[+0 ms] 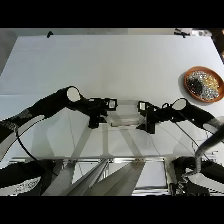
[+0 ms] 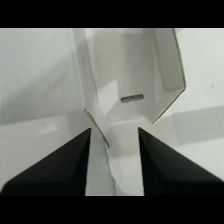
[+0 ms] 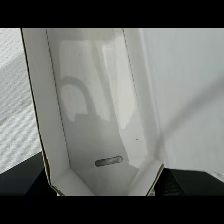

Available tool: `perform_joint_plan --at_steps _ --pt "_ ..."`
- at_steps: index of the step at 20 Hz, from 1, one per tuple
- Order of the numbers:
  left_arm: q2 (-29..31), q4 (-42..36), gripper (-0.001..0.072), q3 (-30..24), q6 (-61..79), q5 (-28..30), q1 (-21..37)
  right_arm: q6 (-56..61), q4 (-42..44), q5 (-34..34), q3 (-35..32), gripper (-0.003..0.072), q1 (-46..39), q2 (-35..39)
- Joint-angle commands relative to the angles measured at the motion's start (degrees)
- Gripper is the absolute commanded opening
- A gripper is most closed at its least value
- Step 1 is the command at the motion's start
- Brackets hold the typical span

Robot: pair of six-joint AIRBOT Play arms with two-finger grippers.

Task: Fold the box and place the chain.

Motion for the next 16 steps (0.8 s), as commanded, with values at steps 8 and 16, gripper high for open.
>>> perform_joint_plan --at_steps 8,16 --pt "0.8 1.4 0.0468 0.0 1.8 -7.6 0.7 -0.2 -3.9 -0.1 0.0 0.0341 0.0 0.0" --pt "-2.8 -1.7 0.0465 0.0 -2.1 -4.4 -2.4 -0.3 -3.9 -0.1 0.0 0.0341 0.0 0.0"
